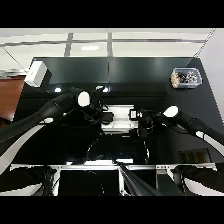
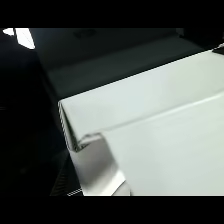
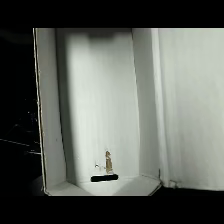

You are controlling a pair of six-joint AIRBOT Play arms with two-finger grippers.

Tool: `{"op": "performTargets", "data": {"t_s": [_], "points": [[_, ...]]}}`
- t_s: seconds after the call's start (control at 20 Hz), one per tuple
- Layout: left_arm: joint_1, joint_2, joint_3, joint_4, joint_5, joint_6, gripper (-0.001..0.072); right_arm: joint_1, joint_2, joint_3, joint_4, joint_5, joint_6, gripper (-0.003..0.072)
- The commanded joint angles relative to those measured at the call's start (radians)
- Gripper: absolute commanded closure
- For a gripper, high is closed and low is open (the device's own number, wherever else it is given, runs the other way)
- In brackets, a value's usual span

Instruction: Fold the box and place the chain.

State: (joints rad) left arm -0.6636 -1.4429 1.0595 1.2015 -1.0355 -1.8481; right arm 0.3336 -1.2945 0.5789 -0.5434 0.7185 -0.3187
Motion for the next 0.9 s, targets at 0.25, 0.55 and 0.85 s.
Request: {"op": "performTargets", "data": {"t_s": [0.25,0.55,0.85], "points": [[-0.065,-0.001,0.030,0.085,0.005,-0.118,0.0380,0.001,0.000,0.000,0.000,0.000,0.000,0.0199],[-0.076,-0.029,0.038,0.181,-0.069,-0.202,0.0367,0.001,0.000,0.000,0.000,0.000,0.001,0.0199],[-0.076,-0.082,0.068,0.190,-0.068,-0.247,0.0368,0.001,0.000,0.000,0.000,0.000,0.000,0.0199]]}}
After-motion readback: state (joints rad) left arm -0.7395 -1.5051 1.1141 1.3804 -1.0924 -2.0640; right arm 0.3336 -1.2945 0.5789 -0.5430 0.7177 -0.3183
